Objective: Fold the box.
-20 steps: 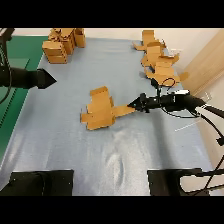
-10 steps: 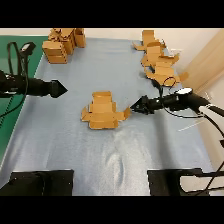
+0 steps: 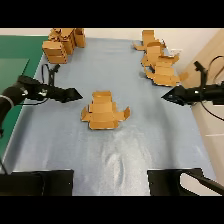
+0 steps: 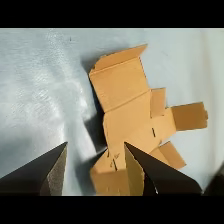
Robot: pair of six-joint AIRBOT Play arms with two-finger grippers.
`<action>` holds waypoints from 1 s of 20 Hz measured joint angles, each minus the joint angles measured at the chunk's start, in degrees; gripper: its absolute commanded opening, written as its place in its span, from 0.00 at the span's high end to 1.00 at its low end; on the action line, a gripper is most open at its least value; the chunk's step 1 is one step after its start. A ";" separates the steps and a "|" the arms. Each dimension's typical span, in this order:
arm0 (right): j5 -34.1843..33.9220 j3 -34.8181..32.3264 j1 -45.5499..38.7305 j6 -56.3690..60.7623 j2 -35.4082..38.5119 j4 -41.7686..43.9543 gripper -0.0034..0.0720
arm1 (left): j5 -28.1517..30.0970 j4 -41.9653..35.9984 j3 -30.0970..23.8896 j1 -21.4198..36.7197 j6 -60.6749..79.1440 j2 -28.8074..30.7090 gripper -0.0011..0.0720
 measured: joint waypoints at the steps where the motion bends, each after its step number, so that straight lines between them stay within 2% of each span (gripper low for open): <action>1: 0.76 0.04 -0.98 0.11 0.87 -0.52 0.48 | -1.38 -2.95 1.05 -0.07 1.75 -3.50 0.27; 4: 1.38 0.15 -2.62 0.46 2.16 -1.38 0.48 | -4.74 -8.44 4.63 -0.17 4.72 -11.43 0.27; 8: 1.68 0.20 -3.30 0.55 2.69 -1.88 0.48 | -7.63 -11.65 9.40 -0.81 6.05 -17.33 0.27; 14: 1.92 0.20 -3.52 0.59 2.86 -1.77 0.48 | -9.38 -13.07 14.56 -3.56 5.22 -22.34 0.27; 20: 2.29 0.20 -3.52 0.59 2.89 -1.73 0.48 | -10.34 -13.68 16.22 -5.20 4.39 -24.68 0.27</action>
